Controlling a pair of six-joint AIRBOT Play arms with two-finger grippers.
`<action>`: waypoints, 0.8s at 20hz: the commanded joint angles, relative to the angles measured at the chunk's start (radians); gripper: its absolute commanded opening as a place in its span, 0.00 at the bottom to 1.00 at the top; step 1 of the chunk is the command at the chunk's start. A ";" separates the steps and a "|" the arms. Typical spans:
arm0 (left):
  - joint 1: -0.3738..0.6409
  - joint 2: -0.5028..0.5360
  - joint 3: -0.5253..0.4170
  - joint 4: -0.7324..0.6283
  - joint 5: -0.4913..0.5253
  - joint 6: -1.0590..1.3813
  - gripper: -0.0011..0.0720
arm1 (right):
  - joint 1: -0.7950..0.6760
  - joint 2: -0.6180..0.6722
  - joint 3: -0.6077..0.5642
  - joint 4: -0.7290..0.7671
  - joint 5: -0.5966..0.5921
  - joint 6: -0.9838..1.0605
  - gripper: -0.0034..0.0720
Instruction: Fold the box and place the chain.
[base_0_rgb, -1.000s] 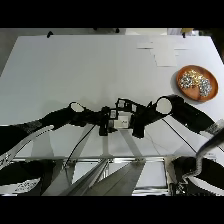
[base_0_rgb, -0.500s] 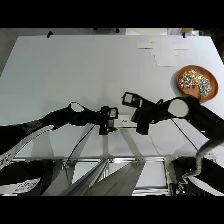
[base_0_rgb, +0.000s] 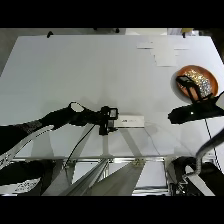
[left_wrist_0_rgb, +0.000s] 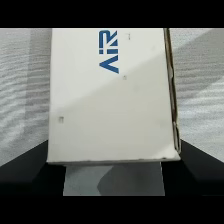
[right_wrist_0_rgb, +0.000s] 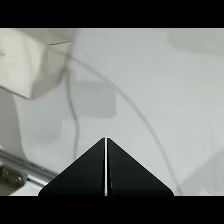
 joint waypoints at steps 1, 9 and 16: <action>0.000 0.000 0.001 0.000 0.000 0.000 0.30 | -0.103 0.003 -0.006 -0.047 0.000 0.101 0.07; 0.000 0.000 0.001 0.000 0.000 0.000 0.30 | -0.103 0.003 -0.006 -0.111 0.018 0.101 0.07; 0.000 0.000 0.001 0.000 0.000 0.000 0.30 | -0.103 0.003 -0.006 -0.111 0.018 0.101 0.07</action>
